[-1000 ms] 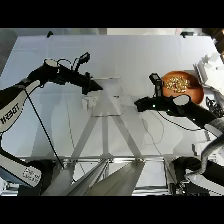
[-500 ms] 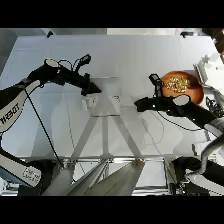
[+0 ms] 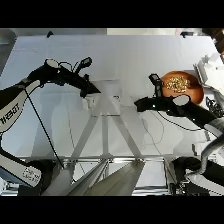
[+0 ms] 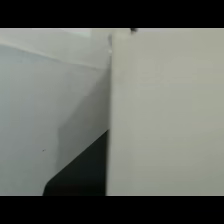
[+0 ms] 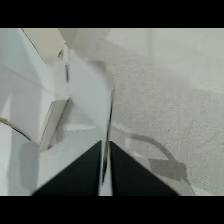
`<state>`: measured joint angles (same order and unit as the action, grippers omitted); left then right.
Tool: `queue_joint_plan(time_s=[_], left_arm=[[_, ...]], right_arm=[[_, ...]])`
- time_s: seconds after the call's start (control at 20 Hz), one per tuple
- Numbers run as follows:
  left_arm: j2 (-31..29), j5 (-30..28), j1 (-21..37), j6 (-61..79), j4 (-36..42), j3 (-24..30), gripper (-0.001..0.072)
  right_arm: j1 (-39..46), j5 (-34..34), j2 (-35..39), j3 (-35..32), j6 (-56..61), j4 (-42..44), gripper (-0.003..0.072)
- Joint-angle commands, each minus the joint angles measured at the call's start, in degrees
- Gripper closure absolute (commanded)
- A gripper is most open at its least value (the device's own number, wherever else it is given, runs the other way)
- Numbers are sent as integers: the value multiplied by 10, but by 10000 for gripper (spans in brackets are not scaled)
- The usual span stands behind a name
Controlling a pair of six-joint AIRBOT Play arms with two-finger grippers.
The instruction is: Fold the box and place the chain.
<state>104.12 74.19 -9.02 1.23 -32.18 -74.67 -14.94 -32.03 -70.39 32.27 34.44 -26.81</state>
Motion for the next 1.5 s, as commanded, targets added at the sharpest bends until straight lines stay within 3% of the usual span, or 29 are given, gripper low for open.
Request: queue_joint_plan(time_s=[0.0, 0.05, 0.25, 0.5, 0.6, 0.8, 0.95, 1.15, 1.45], left_arm=[[-1, 2, 0, 9, -1, 0, 702], [-2, 2, 0, 17, -1, 0, 702], [-30, 3, 1, 65, -53, 0, 702], [-57, 99, 1, 96, -62, 10, 711], [-57, 69, -19, 129, -46, 40, 712], [-57, -46, -61, 184, 66, 98, 712], [-57, -105, -88, 193, 63, 111, 712], [-69, -111, -83, 152, 74, 122, 713], [-226, -120, -35, 12, -49, 151, 714]], right_arm=[[0, -1, 0, 0, 0, 0, 394], [0, -1, 0, 0, 0, 0, 339], [0, 0, 33, 1, 0, -1, 339], [0, 11, 109, 3, 0, -22, 340], [0, 13, 131, 3, 0, -41, 340], [0, 13, 143, 3, 0, -49, 341], [0, 15, 143, 3, 0, -49, 342], [0, 16, 143, 3, 0, -49, 349], [0, 17, 143, 3, 0, -49, 349]])
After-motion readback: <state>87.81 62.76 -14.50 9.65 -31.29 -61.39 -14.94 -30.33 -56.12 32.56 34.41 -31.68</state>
